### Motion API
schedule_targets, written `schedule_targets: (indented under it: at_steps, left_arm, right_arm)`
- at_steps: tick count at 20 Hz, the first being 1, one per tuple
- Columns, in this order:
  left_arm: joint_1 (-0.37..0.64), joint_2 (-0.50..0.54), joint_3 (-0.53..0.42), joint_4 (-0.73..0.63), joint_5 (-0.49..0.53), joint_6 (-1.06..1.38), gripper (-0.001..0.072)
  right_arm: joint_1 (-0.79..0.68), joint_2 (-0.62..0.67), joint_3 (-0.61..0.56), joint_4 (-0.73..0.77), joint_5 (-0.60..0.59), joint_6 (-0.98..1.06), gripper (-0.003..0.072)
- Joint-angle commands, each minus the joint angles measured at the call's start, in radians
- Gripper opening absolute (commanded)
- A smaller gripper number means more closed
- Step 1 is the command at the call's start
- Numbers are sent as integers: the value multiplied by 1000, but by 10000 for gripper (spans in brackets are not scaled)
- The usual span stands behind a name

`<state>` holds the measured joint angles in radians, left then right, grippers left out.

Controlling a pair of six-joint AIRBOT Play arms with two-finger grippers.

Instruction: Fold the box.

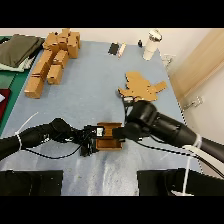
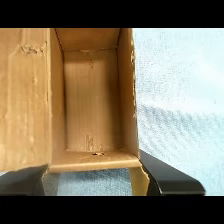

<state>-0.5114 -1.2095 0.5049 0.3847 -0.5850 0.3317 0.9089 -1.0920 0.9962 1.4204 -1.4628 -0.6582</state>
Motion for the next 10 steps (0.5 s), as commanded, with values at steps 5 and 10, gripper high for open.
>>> schedule_targets:
  at_steps: [5, 10]
  left_arm:
    - [0, 0, 1, 0, 0, 0, 466]
    - [0, 0, 1, 0, 0, 0, 466]
  right_arm:
    - [-510, 47, -141, 206, 262, -458, 3]
    - [-871, -290, -137, 1374, 249, -1495, 2]
